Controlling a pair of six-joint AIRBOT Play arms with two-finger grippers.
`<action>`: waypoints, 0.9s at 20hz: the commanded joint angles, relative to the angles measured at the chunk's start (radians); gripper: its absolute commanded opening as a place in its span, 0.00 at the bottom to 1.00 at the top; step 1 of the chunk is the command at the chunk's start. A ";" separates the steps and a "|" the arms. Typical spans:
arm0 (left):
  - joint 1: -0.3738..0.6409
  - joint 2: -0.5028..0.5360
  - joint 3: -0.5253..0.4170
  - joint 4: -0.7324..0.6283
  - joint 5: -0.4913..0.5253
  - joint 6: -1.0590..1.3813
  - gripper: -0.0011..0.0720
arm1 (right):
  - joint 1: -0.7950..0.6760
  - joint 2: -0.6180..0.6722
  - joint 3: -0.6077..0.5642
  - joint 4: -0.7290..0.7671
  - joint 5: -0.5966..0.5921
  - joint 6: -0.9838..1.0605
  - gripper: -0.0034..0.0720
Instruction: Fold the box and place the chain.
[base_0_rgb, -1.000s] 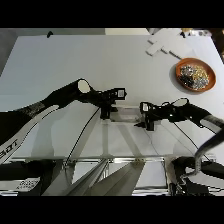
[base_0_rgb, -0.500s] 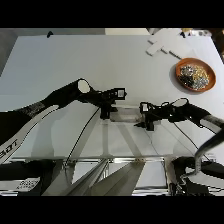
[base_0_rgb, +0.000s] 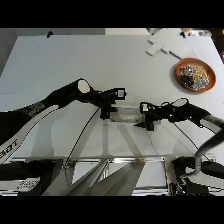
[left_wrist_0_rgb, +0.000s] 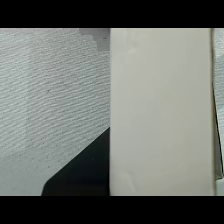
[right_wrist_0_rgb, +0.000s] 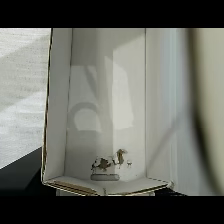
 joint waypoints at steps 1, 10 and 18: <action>0.000 0.000 0.000 0.000 0.000 0.000 0.03 | 0.001 0.000 0.000 0.000 0.002 0.000 0.49; -0.004 0.000 0.000 -0.043 0.039 -0.002 0.03 | 0.001 0.000 0.000 0.000 0.002 0.000 0.49; 0.006 0.026 0.000 -0.034 -0.010 -0.003 0.39 | 0.001 0.000 0.000 0.000 0.002 0.000 0.49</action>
